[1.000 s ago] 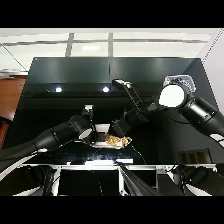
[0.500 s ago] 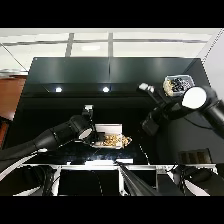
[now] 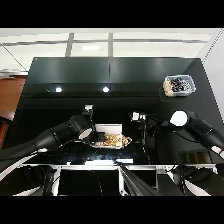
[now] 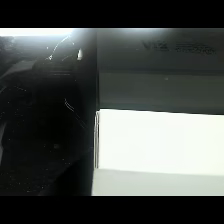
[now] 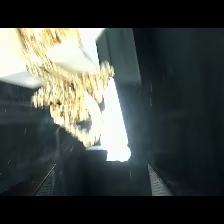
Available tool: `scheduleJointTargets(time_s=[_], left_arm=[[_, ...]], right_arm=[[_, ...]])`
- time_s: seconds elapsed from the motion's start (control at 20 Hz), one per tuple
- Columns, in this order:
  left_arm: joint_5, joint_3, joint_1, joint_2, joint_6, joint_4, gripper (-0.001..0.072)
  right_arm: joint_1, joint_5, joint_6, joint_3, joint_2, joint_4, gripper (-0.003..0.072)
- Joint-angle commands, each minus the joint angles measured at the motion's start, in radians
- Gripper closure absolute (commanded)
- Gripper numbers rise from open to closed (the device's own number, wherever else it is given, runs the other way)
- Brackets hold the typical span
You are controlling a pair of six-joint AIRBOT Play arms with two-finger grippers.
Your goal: Fold the box and place the chain.
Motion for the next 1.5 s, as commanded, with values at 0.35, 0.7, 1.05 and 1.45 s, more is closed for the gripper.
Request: scheduleJointTargets(time_s=[0.35, 0.7, 1.05, 1.45], left_arm=[[-0.002, 0.0, 0.0, 0.0, 0.0, -0.002, 0.068], [-0.002, 0.0, 0.0, 0.0, 0.0, -0.003, 0.068], [-0.001, 0.0, 0.0, 0.0, 0.0, -0.003, 0.0679], [-0.002, 0.0, 0.0, 0.0, 0.0, -0.003, 0.068]], right_arm=[[0.162, -0.18, -0.245, -0.024, -0.119, 0.118, -0.0032], [0.164, -0.205, -0.245, -0.024, -0.139, 0.118, -0.0032], [0.207, -0.202, -0.245, -0.031, -0.142, 0.118, -0.0022], [0.208, -0.185, -0.234, -0.031, -0.141, 0.117, 0.0567]])
